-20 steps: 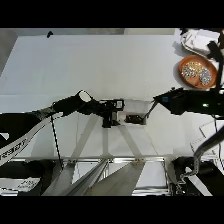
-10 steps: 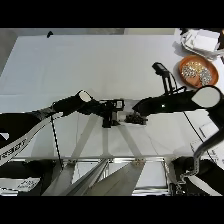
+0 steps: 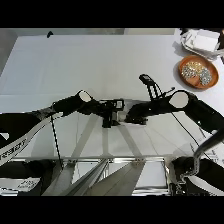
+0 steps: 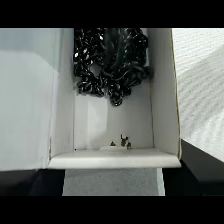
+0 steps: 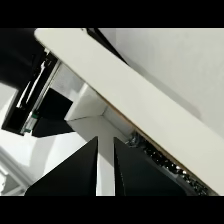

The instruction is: Fold the box and place the chain.

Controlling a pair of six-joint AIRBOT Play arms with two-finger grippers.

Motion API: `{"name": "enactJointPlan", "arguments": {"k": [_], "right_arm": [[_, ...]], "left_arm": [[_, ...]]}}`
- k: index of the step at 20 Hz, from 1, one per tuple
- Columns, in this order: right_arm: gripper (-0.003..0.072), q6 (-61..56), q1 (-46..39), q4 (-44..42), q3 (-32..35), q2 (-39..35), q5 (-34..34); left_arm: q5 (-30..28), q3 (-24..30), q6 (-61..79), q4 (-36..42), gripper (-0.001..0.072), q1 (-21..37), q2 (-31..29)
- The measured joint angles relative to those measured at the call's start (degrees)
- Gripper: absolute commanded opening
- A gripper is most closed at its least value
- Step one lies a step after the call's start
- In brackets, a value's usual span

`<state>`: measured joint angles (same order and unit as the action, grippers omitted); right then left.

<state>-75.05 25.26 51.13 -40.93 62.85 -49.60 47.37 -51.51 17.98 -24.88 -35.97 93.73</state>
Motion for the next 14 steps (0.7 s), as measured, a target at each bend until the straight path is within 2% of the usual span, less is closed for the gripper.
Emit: {"name": "enactJointPlan", "arguments": {"k": [1,4,7,11,14], "right_arm": [[0.0242,0.0,0.1,0.3,0.1,0.2,0.6],[0.0246,0.1,-0.1,1.0,0.1,0.3,1.3],[0.0246,0.5,-2.4,1.4,-2.2,-0.8,-1.4],[0.0245,1.6,-10.8,3.5,-7.5,-4.9,-9.3],[0.0243,2.7,-19.3,4.7,-9.9,-7.4,-12.2]], "left_arm": [[0.0,0.0,0.0,0.0,0.0271,0.0,0.0],[0.0,0.0,0.0,0.0,0.0271,0.0,0.0],[0.0,0.0,0.0,0.0,0.0271,0.0,0.0],[0.0,0.0,0.0,0.0,0.0271,0.0,0.0],[0.0,0.0,0.0,0.0,0.0271,0.0,0.0]]}}
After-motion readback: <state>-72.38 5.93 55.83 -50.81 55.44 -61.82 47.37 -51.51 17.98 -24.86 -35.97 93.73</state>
